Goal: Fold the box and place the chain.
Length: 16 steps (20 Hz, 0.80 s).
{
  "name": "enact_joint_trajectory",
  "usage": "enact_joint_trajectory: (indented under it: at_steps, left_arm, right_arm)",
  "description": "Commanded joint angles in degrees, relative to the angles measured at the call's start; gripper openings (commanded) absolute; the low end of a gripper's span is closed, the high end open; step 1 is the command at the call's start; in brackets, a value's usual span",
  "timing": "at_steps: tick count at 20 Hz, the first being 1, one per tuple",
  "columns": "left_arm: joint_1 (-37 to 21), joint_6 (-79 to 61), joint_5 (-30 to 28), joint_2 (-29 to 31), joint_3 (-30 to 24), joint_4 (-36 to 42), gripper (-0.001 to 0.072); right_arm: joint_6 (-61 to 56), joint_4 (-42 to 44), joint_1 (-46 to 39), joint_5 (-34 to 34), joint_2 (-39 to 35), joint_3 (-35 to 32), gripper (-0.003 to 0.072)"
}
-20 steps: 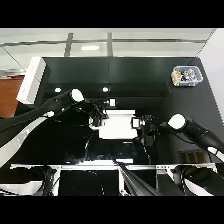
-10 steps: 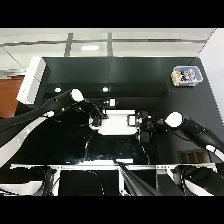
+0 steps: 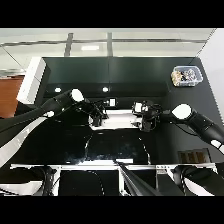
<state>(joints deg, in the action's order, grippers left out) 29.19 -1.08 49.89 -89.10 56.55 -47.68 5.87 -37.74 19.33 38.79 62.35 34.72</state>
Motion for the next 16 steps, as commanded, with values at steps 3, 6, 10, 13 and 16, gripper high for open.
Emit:
enact_joint_trajectory:
  at_steps: [3, 6, 10, 13, 16]
  left_arm:
    - [0.02, -0.02, 0.02, 0.00, 0.00, 0.00, 0.0034]
    - [0.02, -0.02, 0.02, 0.00, 0.00, 0.00, 0.0034]
    - [0.04, -0.02, 0.04, 0.00, 0.00, 0.17, 0.0034]
    - [0.04, -0.02, 0.11, 0.00, 0.00, 0.20, 0.0034]
    - [0.02, 0.00, 0.11, 0.00, 0.00, 0.20, 0.0034]
  right_arm:
    - [6.10, 7.63, -0.52, 4.35, 3.34, 0.15, 0.0670]
    - [9.29, 7.54, -0.52, 5.33, 6.67, 0.15, 0.0670]
    - [12.74, 7.28, -0.68, 4.70, 9.46, 0.15, 0.0669]
    - [14.14, 7.10, -1.90, 4.50, 10.34, 0.15, 0.0670]
    - [14.14, 7.26, -2.82, 4.74, 11.19, 0.15, 0.0670]
